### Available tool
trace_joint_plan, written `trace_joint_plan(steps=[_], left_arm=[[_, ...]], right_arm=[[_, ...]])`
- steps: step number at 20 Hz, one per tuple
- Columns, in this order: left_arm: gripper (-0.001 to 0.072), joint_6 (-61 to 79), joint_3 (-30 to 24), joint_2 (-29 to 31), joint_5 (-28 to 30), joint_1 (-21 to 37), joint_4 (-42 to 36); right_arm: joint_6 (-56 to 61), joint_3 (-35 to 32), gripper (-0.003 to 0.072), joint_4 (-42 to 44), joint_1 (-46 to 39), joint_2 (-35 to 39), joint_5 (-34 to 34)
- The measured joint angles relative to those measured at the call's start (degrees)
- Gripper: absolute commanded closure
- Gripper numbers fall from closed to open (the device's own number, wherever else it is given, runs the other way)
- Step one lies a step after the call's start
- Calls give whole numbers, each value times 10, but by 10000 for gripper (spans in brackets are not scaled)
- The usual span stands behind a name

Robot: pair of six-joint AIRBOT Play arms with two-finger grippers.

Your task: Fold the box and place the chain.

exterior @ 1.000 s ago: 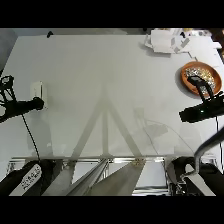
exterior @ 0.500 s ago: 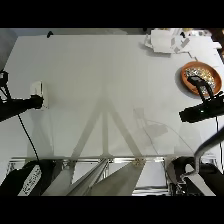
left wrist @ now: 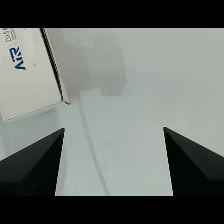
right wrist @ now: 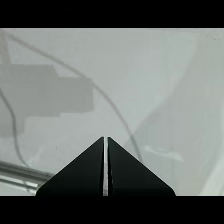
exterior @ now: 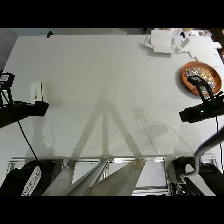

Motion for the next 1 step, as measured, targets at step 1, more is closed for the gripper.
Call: trace_joint_plan(steps=[1], left_arm=[[17,0,0,1,-3,-1,1]], right_arm=[[0,0,649,0,0,0,0]])
